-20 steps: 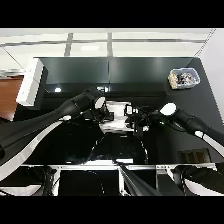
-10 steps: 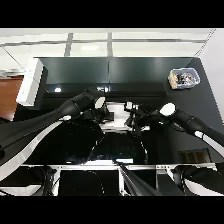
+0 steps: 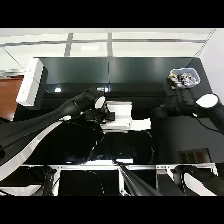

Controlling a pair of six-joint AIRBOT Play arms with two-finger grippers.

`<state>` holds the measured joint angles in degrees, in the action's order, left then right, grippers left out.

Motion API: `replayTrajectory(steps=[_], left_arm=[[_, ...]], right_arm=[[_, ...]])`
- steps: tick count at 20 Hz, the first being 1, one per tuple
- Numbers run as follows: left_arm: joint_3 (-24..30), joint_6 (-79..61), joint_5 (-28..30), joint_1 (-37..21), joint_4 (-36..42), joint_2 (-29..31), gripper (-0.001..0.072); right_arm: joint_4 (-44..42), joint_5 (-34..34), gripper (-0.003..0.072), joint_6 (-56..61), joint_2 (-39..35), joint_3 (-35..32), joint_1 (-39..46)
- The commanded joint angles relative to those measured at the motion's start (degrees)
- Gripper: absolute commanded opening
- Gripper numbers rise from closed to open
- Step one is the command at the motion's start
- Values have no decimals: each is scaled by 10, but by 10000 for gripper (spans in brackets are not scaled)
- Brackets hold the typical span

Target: Fold the box and place the chain.

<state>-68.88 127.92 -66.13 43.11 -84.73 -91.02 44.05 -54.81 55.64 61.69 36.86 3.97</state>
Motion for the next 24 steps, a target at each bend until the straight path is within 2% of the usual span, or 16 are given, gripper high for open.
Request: replayTrajectory(steps=[1, 4, 8, 10, 12, 14, 15, 16, 17, 23, 24], left_arm=[[0, 1, 1, -1, 2, 0, 31], [0, 0, 1, -1, 2, 0, 31], [0, 0, 0, -1, 2, 0, 30], [0, 0, 0, -1, 1, 0, 30], [0, 0, 0, -1, 1, 0, 31], [0, 0, 0, -1, 1, 0, 31], [0, 0, 0, -1, 1, 0, 30], [0, 0, 0, -1, 1, 0, 31], [0, 0, 0, -1, 1, 0, 31], [0, 0, 0, -1, 1, 0, 31], [0, 0, 0, -1, 1, 0, 31]], right_arm=[[-9, -24, 19, 136, 3, -58, 90], [-29, -59, 19, 107, 59, -64, 45], [-163, -40, 20, 38, 146, -64, -26], [-229, -29, 20, -7, 158, -62, -49], [-226, -29, 21, -6, 158, -48, -58], [-224, -59, 25, -6, 158, -24, -57], [-224, -75, 222, -6, 158, -12, -58], [-224, -90, 473, -6, 158, -1, -58], [-224, -100, 599, -6, 158, 8, -58], [-225, -93, 596, 10, 158, 27, -99], [-220, -90, 500, 14, 158, 35, -113]])
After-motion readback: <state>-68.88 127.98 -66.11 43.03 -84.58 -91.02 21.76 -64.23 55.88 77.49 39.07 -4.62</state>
